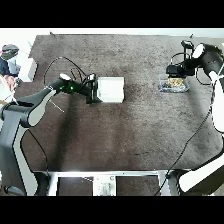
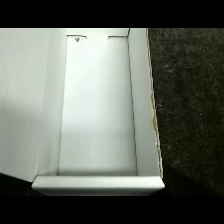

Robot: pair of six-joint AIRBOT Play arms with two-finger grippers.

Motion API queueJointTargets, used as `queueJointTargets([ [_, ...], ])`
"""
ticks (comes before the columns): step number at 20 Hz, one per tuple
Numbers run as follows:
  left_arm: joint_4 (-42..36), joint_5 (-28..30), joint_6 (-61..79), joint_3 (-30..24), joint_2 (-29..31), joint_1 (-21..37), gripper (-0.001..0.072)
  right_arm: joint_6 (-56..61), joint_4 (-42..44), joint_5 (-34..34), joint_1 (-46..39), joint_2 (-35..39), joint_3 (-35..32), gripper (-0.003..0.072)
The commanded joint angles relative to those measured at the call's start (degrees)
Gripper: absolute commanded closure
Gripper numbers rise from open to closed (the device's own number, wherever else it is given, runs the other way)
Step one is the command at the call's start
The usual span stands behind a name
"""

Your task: Fold the box and place the chain.

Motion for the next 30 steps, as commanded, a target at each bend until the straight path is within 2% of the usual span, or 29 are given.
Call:
queueJointTargets([
  [1,0.0,0.0,0.0,0.0,0.0,0.0,0.0225,-2.5,1.0,-0.5,-1.1,-3.7,0.0,0.0406],
  [4,0.0,0.0,0.0,0.1,0.0,0.0,0.0224,-4.1,3.7,-0.4,-1.1,-5.5,0.0,0.0414],
  [5,0.0,0.0,0.0,0.0,0.0,0.0,0.0224,-4.5,4.0,-0.4,-1.0,-6.0,0.0,0.0471],
  [14,0.0,0.0,0.0,0.1,0.0,0.0,0.0225,-4.5,4.2,0.1,-0.8,-8.0,0.0,0.0468],
  [15,0.0,0.0,0.0,0.1,0.0,0.0,0.0224,-4.5,4.1,0.2,-0.8,-8.2,0.0,0.0570],
  [16,0.0,0.0,0.0,0.1,0.0,0.0,0.0224,-4.5,3.9,0.2,-0.7,-8.2,0.0,0.0607],
  [17,0.0,0.0,0.0,0.1,0.0,0.0,0.0224,-4.5,3.7,0.4,-0.6,-8.0,0.1,0.0608],
  [18,0.0,0.0,0.0,0.1,0.0,0.0,0.0225,-4.4,3.2,0.4,-0.6,-7.6,0.1,0.0677],
  [25,0.0,0.0,0.0,0.0,0.0,0.0,0.0225,-4.5,2.2,2.6,-0.5,-1.3,0.1,0.0675],
  [30,0.0,0.0,0.0,0.0,0.0,0.0,0.0225,-6.0,2.3,3.0,0.1,7.9,0.1,0.0675],
])
